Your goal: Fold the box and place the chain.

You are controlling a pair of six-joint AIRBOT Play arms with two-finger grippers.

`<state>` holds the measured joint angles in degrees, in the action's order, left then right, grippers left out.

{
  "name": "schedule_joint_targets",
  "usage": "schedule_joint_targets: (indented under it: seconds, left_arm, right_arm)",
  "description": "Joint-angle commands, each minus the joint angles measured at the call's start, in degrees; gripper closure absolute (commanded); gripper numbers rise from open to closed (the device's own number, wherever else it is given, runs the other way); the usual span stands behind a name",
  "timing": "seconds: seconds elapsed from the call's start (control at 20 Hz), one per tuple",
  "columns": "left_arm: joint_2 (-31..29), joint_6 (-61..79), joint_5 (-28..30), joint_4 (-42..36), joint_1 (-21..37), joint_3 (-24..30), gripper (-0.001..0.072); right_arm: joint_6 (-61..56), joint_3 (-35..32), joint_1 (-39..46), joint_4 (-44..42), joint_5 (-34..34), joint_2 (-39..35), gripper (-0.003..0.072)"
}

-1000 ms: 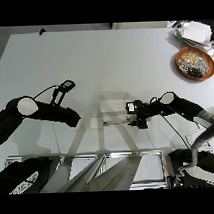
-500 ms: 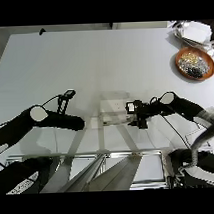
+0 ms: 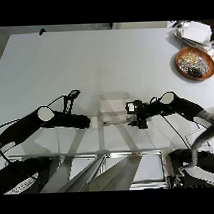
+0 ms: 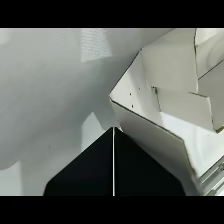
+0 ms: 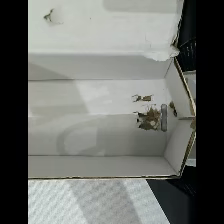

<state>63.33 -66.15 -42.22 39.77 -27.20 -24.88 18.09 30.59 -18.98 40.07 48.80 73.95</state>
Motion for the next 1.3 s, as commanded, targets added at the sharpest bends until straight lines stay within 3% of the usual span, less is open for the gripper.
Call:
schedule_joint_targets:
  seconds: [0.0,0.1,0.25,0.35,0.8,0.85,0.9,1.25]
  left_arm:
    - [-0.5,1.2,1.5,-3.3,-0.4,-0.1,0.0675]
    - [-1.5,2.5,1.6,-4.7,-0.4,-0.1,0.0617]
    - [-2.2,4.9,1.7,-8.2,-0.9,-0.1,0.0596]
    - [-2.2,7.0,2.2,-10.9,-2.1,-0.1,0.0413]
    - [-2.2,8.3,3.1,-14.7,-3.2,-0.1,0.0413]
    - [-2.2,8.3,3.0,-14.9,-3.6,-0.1,0.0381]
    - [-2.1,8.3,3.1,-15.0,-4.1,-0.2,0.0298]
    - [0.9,3.8,4.2,-12.0,-7.5,-3.6,0.0289]
  right_arm:
    - [0.0,0.0,0.0,0.0,0.0,0.0,0.0404]
    - [0.0,0.0,0.0,0.0,0.0,0.0,0.0404]
    - [0.0,0.0,0.0,0.0,0.0,0.0,0.0404]
    - [0.0,0.0,0.0,0.0,0.0,0.0,0.0404]
    - [0.0,0.0,0.0,0.0,0.0,0.0,0.0404]
    - [0.0,0.0,0.0,0.0,0.0,0.0,0.0404]
    - [0.0,0.0,0.0,0.0,0.0,0.0,0.0404]
    - [0.0,0.0,0.0,0.0,0.0,0.0,0.0404]
